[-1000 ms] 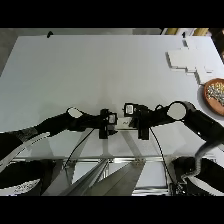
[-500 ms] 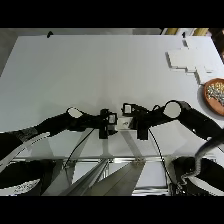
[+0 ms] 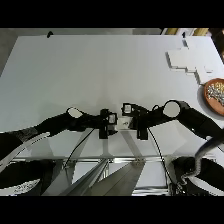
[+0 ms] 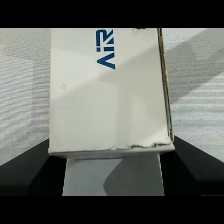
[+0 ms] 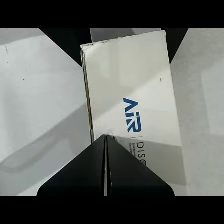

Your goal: Fold the box and place the chain.

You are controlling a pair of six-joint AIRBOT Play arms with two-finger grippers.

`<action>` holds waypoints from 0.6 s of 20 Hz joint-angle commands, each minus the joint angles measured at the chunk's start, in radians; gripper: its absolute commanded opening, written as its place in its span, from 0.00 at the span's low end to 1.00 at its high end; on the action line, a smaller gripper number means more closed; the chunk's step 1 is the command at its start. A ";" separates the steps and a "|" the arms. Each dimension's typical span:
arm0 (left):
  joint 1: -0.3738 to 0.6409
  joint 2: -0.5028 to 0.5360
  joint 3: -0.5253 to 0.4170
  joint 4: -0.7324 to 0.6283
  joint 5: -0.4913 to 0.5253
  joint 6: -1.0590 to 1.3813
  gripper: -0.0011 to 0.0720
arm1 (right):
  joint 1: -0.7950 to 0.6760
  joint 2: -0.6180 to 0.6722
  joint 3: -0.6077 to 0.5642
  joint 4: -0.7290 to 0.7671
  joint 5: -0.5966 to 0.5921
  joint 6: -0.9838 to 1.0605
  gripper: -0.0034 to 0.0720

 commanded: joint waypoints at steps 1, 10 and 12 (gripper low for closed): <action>0.000 0.000 0.000 0.000 0.000 0.001 0.08 | 0.000 0.001 -0.001 0.000 -0.003 0.000 0.07; 0.000 0.000 0.000 0.000 0.000 0.000 0.08 | -0.107 0.241 0.000 -0.278 0.061 0.373 0.07; 0.000 0.000 0.000 0.000 0.000 0.000 0.08 | -0.206 0.256 0.000 -0.288 0.123 0.550 0.07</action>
